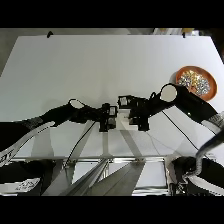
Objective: Fold the box and place the chain.
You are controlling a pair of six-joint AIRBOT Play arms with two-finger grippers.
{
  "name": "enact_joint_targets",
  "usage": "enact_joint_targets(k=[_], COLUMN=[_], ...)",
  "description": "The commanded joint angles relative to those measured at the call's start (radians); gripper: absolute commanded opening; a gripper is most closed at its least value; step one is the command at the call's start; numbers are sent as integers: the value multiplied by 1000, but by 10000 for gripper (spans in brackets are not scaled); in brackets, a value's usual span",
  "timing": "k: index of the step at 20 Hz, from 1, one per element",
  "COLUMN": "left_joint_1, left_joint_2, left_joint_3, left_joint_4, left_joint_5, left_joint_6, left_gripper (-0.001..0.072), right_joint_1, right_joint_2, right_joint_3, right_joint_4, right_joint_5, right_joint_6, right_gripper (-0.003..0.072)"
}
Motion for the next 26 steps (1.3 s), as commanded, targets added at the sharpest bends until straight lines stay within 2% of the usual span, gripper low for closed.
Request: enact_joint_targets(k=[1, 5, 7, 8, 9, 16, 23, 25, 26], left_joint_1=[0, 0, 0, 0, 0, 0, 0, 0, 0], left_joint_2=[0, 0, 0, 0, 0, 0, 0, 0, 0], left_joint_3=[0, 0, 0, 0, 0, 0, 0, 0, 0], left_joint_4=[0, 0, 0, 0, 0, 0, 0, 0, 0], left_joint_5=[0, 0, 0, 0, 0, 0, 0, 0, 0], left_joint_6=[0, 0, 0, 0, 0, 0, 0, 0, 0], left_gripper=[68, 68, 68, 68, 68, 68, 68, 68, 68], right_joint_1=[3, 3, 3, 3, 3, 3, 3, 3, 3], right_joint_2=[1, 1, 3, 8, 18, 45, 25, 25, 26], right_joint_3=[0, 0, 0, 0, 0, -1, -35, -45, -45], right_joint_4=[-35, -84, -83, -83, -84, -87, -66, -40, -27], right_joint_5=[-68, -64, -62, -60, -62, -141, -138, -101, -82], right_joint_6=[-4, -3, -3, -3, -3, -3, -2, -3, -4], right_gripper=[269, 215, 117, 84, 81, 80, 89, 163, 238])
